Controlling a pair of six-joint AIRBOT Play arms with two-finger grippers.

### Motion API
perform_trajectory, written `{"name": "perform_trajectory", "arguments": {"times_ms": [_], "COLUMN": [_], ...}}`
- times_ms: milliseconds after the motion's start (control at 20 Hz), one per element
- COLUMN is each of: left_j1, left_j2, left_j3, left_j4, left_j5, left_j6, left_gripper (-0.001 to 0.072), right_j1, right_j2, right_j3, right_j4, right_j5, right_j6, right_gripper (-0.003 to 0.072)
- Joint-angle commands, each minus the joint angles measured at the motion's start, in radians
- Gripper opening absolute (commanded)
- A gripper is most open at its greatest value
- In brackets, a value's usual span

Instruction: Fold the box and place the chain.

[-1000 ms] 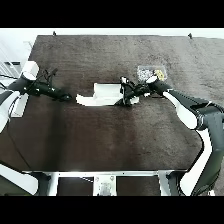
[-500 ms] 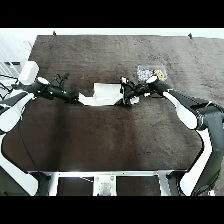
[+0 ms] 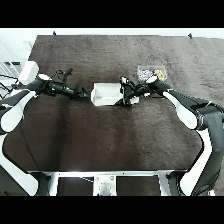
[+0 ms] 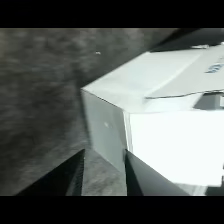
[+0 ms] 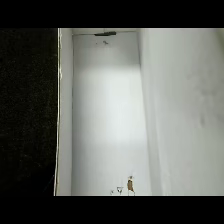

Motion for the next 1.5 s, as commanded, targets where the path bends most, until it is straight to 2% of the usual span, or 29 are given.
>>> {"name": "perform_trajectory", "arguments": {"times_ms": [0,150,550,700,850,1050,1200,1450], "left_j1": [-0.003,-0.003,-0.019,-0.047,-0.068,-0.087,-0.117,-0.18], "left_j2": [0.0,0.0,0.001,0.001,0.001,0.003,0.04,0.066], "left_j3": [0.003,0.005,0.012,0.057,0.125,0.17,0.171,0.182], "left_j4": [-0.056,-0.055,-0.042,-0.019,0.099,0.199,0.313,0.405], "left_j5": [-0.025,-0.061,-0.043,-0.045,-0.056,-0.076,-0.018,0.043], "left_j6": [0.031,0.029,-0.017,-0.029,-0.134,-0.232,-0.312,-0.392], "left_gripper": [0.03,0.03,0.032,0.0319,0.032,0.032,0.0319,0.0319], "right_j1": [-0.001,-0.001,-0.001,-0.001,-0.001,-0.001,-0.001,-0.001], "right_j2": [0.0,0.0,0.0,0.0,0.0,0.0,0.0,0.0], "right_j3": [0.0,0.0,0.0,0.0,0.0,0.0,-0.001,-0.001], "right_j4": [0.0,0.0,0.0,0.0,0.0,0.0,0.0,0.0], "right_j5": [0.0,0.0,0.0,0.0,0.0,0.0,0.0,0.0], "right_j6": [0.0,0.0,0.0,0.0,0.0,0.0,0.0,0.0], "right_gripper": [0.0497,0.0497,0.0497,0.0497,0.0497,0.0497,0.0497,0.0497]}}
